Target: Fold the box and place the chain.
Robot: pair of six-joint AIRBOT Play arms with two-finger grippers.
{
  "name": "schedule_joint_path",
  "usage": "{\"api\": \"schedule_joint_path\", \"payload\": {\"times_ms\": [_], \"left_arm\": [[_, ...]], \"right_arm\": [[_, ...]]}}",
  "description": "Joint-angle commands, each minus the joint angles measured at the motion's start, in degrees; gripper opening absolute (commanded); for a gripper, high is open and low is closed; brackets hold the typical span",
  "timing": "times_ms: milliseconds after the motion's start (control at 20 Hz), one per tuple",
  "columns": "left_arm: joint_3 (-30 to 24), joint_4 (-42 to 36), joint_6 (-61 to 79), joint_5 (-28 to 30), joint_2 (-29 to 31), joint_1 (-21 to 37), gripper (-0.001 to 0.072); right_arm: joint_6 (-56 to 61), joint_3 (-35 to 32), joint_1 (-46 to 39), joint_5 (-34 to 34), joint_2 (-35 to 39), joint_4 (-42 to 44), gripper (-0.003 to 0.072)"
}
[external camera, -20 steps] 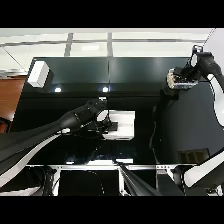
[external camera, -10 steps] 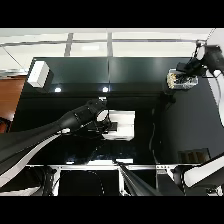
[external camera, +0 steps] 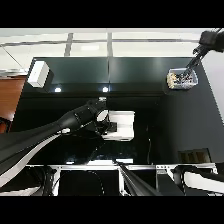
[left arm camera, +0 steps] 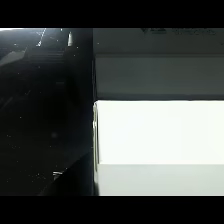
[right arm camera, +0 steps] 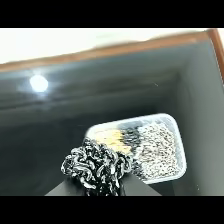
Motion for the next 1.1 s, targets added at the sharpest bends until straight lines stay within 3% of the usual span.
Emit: {"api": "schedule_joint_path", "payload": {"times_ms": [0, 150, 250, 450, 650, 850, 1050], "left_arm": [[0.0, 0.0, 0.0, 0.0, 0.0, 0.0, 0.0026], [0.0, 0.0, 0.0, 0.0, 0.0, 0.0, 0.0026], [0.0, 0.0, 0.0, 0.0, 0.0, 0.0, 0.0026], [0.0, 0.0, 0.0, 0.0, 0.0, 0.0, 0.0026], [0.0, 0.0, 0.0, 0.0, 0.0, 0.0, 0.0026], [0.0, 0.0, 0.0, 0.0, 0.0, 0.0, 0.0026], [0.0, 0.0, 0.0, -0.1, 0.0, 0.0, 0.0026]], "right_arm": [[-5.9, 0.0, 1.4, 8.9, 9.3, 6.5, 0.0011], [-9.6, -4.2, 3.8, 19.5, 15.6, 13.8, 0.0011], [-17.2, -13.1, 6.3, 19.9, 20.0, 22.3, 0.0011], [-18.9, -31.4, 11.0, 19.9, 24.6, 36.6, 0.0011], [-19.4, -42.7, 20.3, 11.3, 24.5, 47.9, 0.0010], [-18.5, -45.9, 29.2, 0.3, 23.4, 47.6, 0.0011], [-17.1, -47.7, 31.8, -2.5, 21.9, 44.4, 0.0011]]}}
